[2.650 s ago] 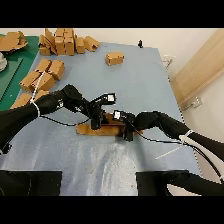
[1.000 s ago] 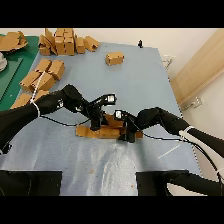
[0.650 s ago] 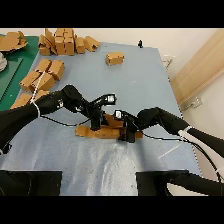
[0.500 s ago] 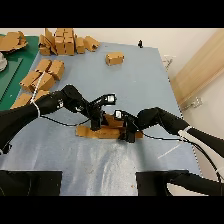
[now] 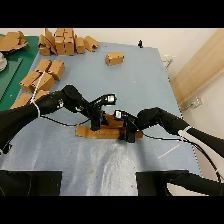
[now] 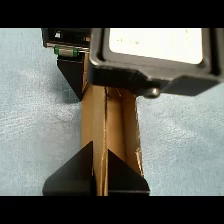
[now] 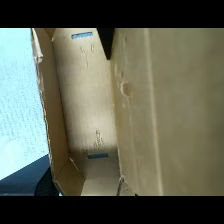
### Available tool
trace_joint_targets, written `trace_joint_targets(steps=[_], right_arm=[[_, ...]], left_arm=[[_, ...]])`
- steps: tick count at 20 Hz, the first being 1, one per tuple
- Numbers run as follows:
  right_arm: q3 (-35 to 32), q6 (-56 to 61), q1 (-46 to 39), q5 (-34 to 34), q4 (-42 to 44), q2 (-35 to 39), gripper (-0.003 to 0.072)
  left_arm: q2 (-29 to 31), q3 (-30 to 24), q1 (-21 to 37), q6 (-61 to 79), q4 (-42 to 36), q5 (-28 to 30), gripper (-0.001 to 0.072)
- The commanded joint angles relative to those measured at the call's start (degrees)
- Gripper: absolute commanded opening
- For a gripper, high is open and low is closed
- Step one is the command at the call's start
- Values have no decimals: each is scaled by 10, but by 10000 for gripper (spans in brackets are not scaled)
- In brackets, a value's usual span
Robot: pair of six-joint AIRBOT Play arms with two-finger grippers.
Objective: Fold the box.
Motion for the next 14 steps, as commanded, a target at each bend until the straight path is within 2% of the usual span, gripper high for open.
trace_joint_targets(steps=[1, 13, 14], right_arm=[[0, 0, 8, -6, -3, 0, 581], [0, 0, 17, 0, -39, 0, 566], [0, 0, 17, 0, -41, 0, 521]], left_arm=[[0, 0, 0, 0, 0, 0, 12], [0, 0, 0, -10, 0, 0, 12], [0, 0, 0, -10, 0, 0, 12]])
